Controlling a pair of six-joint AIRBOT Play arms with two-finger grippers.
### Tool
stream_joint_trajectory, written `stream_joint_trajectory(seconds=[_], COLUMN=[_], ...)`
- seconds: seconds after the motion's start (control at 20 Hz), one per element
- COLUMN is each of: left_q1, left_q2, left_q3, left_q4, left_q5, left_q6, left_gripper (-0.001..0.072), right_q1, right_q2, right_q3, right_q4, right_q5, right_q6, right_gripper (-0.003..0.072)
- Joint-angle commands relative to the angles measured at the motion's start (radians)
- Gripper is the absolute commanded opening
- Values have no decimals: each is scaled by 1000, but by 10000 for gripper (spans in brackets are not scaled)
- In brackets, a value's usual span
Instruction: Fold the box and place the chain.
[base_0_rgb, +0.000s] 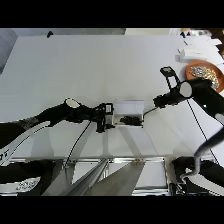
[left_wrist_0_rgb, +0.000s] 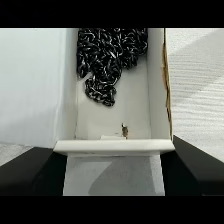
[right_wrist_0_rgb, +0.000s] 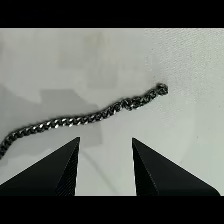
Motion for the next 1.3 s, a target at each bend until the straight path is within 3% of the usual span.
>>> stream_joint_trajectory(seconds=[0.0, 0.45, 0.75, 0.85, 1.05, 1.25], left_q1=[0, 0, 0, 0, 0, 0], left_q2=[1, 1, 1, 1, 1, 1], left_q3=[0, 0, 0, 0, 0, 0], left_q4=[0, 0, 0, 0, 0, 0], left_q5=[0, 0, 0, 0, 0, 0], left_q6=[0, 0, 0, 0, 0, 0], left_gripper=[254, 254, 254, 254, 254, 254], right_q1=[-6, -6, -6, -5, -5, -5], right_q2=[-77, -139, -146, -138, -10, 221], right_q3=[1, 1, 1, 1, 1, 1], right_q4=[-3, 6, 22, 38, 100, 348], right_q5=[-42, -56, -51, -34, 5, 101], right_q6=[10, 54, 54, 47, 5, -164], right_gripper=[367, 359, 57, 22, 21, 22])
